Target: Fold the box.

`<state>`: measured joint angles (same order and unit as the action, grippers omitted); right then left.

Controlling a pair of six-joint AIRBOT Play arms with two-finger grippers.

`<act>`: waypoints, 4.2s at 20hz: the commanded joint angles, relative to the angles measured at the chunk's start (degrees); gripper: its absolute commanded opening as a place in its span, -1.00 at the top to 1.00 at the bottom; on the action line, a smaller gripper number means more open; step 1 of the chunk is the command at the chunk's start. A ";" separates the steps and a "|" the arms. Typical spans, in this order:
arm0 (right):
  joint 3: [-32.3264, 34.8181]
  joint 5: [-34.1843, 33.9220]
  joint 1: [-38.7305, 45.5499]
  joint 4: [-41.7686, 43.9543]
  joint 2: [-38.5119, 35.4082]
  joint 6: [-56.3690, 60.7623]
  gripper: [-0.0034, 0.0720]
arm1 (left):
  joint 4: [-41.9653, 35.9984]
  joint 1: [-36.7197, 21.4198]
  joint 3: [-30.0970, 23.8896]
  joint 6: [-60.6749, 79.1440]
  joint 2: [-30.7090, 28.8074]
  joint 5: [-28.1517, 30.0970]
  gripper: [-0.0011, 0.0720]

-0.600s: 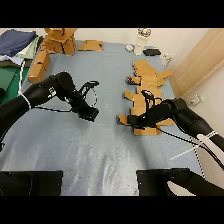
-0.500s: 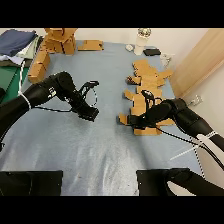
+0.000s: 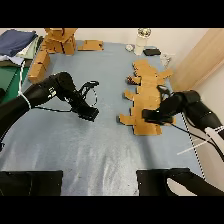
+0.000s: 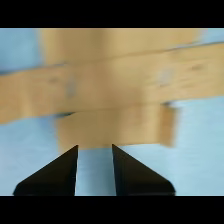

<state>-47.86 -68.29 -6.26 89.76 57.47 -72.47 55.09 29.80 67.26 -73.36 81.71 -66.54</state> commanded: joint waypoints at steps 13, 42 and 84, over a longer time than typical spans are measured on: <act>-7.23 7.58 40.89 22.93 22.01 -47.39 -0.36 | -1.33 0.00 0.02 0.00 -0.04 4.68 0.93; 5.55 -2.99 15.32 58.66 18.01 -64.37 0.91 | -18.01 -9.07 0.02 6.95 -0.28 -5.16 -0.51; 26.38 5.53 -4.90 76.11 8.52 -80.11 0.91 | -28.24 -23.39 -12.09 30.56 11.04 -16.02 0.06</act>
<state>-21.47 -62.78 -11.11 165.86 66.04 -152.64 27.77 7.88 55.33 -44.97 92.47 -79.70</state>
